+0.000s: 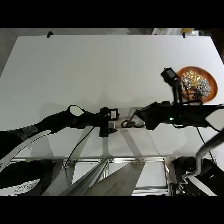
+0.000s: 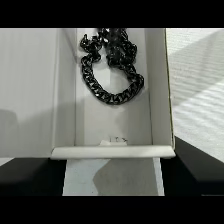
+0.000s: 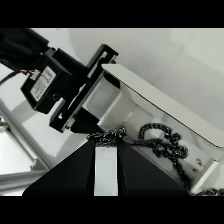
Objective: Fold the box and place the chain.
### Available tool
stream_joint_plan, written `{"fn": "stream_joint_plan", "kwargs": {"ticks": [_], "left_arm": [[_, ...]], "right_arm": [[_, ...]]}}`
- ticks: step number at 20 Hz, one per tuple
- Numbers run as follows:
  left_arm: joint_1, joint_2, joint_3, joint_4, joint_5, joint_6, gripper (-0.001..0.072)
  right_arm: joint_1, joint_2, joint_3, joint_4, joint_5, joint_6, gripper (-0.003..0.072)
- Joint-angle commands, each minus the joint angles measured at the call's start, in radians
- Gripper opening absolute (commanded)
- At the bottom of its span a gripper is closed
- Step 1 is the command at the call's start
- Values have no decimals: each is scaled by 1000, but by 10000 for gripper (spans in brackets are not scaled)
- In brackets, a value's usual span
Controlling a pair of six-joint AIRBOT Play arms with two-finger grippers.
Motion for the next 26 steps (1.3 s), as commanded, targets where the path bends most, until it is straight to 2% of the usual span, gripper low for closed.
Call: {"fn": "stream_joint_plan", "kwargs": {"ticks": [1, 3, 5, 6, 8, 10, 11, 14, 18, 20, 21, 23, 24, 26], "left_arm": [[0, 1, 1, 0, 0, 0, 363], [0, 1, 1, 0, 0, 0, 363], [0, 1, 1, 0, 0, 0, 363], [0, 1, 1, 0, 0, 0, 363], [0, 1, 1, 0, 0, 0, 363], [0, 1, 1, 0, 0, 0, 363], [0, 1, 1, 0, 0, 0, 363], [0, 1, 1, 0, 0, 0, 363], [0, 1, 0, 0, 0, 0, 363], [0, 1, 1, 0, 0, 0, 363], [0, 1, 1, 0, 0, 0, 363], [0, 1, 1, 0, 0, 0, 363], [0, 1, 1, 0, 0, 0, 363], [0, 1, 1, 0, 0, 0, 363]], "right_arm": [[75, -109, -28, -64, -55, -4, 18], [87, -173, -28, -97, -58, -4, 41], [85, -197, -23, -124, -51, -5, 223], [78, -192, 1, -157, -13, -5, 260], [32, -177, 93, -232, 108, 6, 253], [-55, -176, 197, -298, 227, 40, 158], [-103, -176, 230, -324, 267, 50, 145], [-241, -194, 242, -392, 319, 58, 17], [-332, -309, 221, -558, 321, 181, 17], [-338, -388, 208, -593, 315, 206, 23], [-338, -425, 201, -592, 301, 208, 105], [-338, -483, 186, -584, 265, 216, 467], [-338, -508, 180, -584, 246, 234, 511], [-338, -545, 174, -584, 213, 237, 504]]}}
